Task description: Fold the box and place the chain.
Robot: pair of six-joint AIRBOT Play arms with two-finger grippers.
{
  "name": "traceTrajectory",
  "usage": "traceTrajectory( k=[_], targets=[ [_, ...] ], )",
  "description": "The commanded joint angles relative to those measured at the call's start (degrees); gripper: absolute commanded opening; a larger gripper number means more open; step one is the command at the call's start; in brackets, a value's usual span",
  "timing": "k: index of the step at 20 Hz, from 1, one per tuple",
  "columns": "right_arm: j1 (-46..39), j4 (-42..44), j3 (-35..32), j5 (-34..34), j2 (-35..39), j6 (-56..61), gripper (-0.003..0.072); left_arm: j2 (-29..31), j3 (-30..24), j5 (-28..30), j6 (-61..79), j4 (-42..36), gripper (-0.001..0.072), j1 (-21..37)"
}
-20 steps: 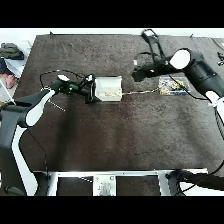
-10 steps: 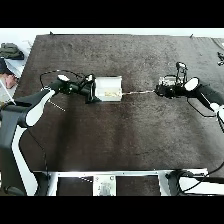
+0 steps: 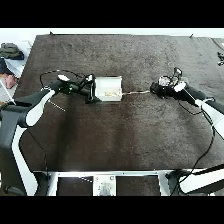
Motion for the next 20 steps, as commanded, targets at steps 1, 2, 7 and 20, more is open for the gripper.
traceTrajectory(
  k=[1, 2, 7, 20],
  targets=[
    [0.00, 3.91, 1.64, -2.69, -2.54, -0.09, 0.0269, 0.00, -0.02, 0.00, 0.02, 0.02, 0.0410, 0.07],
    [0.07, 3.87, 1.64, -2.73, -2.51, -0.11, 0.0124, 0.00, 0.00, 0.00, 0.02, 0.02, 0.0410, 0.07],
    [3.54, 4.28, 1.64, 2.21, 3.69, -4.13, -0.0013, 0.00, 0.00, 0.00, 0.02, 0.02, 0.0409, 0.07],
    [32.52, 5.53, 6.21, -4.50, 26.16, -11.06, -0.0013, 0.00, 0.00, 0.00, 0.02, 0.02, 0.0410, 0.07]
  ],
)
